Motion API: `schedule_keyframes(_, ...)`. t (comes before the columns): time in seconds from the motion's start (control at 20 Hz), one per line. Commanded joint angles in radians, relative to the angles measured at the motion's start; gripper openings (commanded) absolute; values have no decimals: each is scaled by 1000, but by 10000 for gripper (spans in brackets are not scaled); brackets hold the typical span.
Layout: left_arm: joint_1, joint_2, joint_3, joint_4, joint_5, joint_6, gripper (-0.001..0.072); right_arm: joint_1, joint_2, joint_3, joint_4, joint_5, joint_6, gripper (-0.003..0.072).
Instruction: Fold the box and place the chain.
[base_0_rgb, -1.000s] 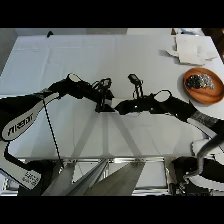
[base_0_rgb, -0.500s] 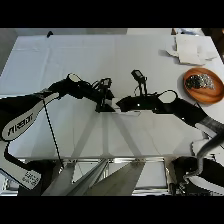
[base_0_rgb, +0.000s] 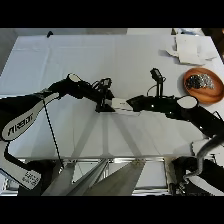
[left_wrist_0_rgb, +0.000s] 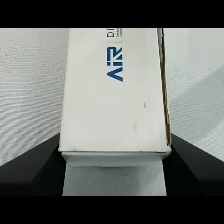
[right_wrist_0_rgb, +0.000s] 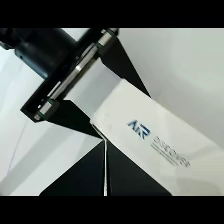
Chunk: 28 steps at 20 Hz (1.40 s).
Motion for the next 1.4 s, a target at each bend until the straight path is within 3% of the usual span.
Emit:
schedule_keyframes(0.0, 0, 0, 0, 1, -1, 0, 141, -66, 20, -121, 153, 27, -117, 4)
schedule_keyframes(0.3, 0, 0, 0, 1, -1, 0, 141, -79, -3, -193, 152, -108, -126, 4)
schedule_keyframes(0.8, 0, 0, 0, 1, -1, 0, 141, -79, -19, -193, 122, -102, -129, 5)
schedule_keyframes(1.1, 0, 0, 0, 1, -1, 0, 141, -79, 161, -161, 122, -69, -159, 9)
schedule_keyframes(1.25, 0, 0, 0, 1, -1, 0, 141, -79, 304, -109, 65, -130, -159, 9)
schedule_keyframes(1.35, 0, 0, 0, 1, -1, 0, 141, -88, 384, -71, -54, -207, -154, 9)
